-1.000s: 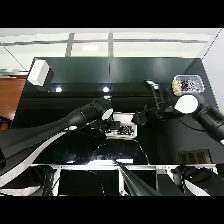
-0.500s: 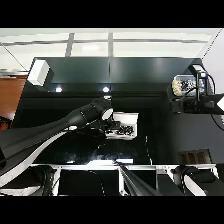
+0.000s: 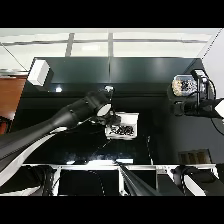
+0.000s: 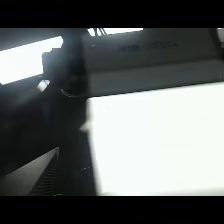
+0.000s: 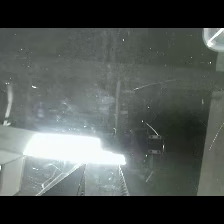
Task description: Fold the box and place the chain.
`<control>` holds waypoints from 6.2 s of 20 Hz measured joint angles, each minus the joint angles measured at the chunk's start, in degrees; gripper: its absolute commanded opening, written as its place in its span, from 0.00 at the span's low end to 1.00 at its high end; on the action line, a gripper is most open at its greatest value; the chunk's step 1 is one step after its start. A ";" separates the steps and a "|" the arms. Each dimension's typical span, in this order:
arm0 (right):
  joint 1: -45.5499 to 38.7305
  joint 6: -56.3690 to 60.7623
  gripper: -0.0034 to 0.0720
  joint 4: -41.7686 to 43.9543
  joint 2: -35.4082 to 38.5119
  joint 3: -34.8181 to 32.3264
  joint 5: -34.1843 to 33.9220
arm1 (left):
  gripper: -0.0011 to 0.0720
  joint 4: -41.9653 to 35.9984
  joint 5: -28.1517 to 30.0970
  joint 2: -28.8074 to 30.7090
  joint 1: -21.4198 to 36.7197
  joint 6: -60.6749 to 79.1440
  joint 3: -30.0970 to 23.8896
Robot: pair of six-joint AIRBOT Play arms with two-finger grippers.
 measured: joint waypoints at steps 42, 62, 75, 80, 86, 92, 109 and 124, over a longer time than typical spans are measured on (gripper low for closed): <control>0.00 2.34 0.39 3.89 0.02 -0.37 2.43 | 1.00 -57.46 23.80 4.76 19.56 138.07 -31.85; 0.00 1.92 0.39 3.76 0.02 -0.37 1.75 | 1.00 -62.49 26.56 3.45 15.61 131.80 -31.74; 0.00 1.88 0.39 3.69 0.02 -0.37 1.75 | 0.99 -63.82 27.21 2.89 15.61 135.12 -30.73; 0.00 1.88 0.39 3.67 0.02 -0.37 1.77 | 0.96 -62.73 27.17 2.12 16.55 136.69 -29.62; 0.00 1.88 0.39 3.58 0.02 -0.37 1.75 | 0.87 -61.68 26.01 1.84 17.44 138.16 -29.29; 0.00 1.88 0.39 3.58 0.02 -0.37 1.75 | 0.87 -61.57 25.31 1.84 17.55 138.79 -29.22; 0.00 1.88 0.39 3.56 0.02 -0.37 1.77 | 0.87 -65.75 26.23 1.62 17.55 138.92 -29.09; 0.00 1.88 0.39 3.56 0.02 -0.37 1.77 | 0.25 -61.42 27.89 1.55 15.72 136.76 -28.94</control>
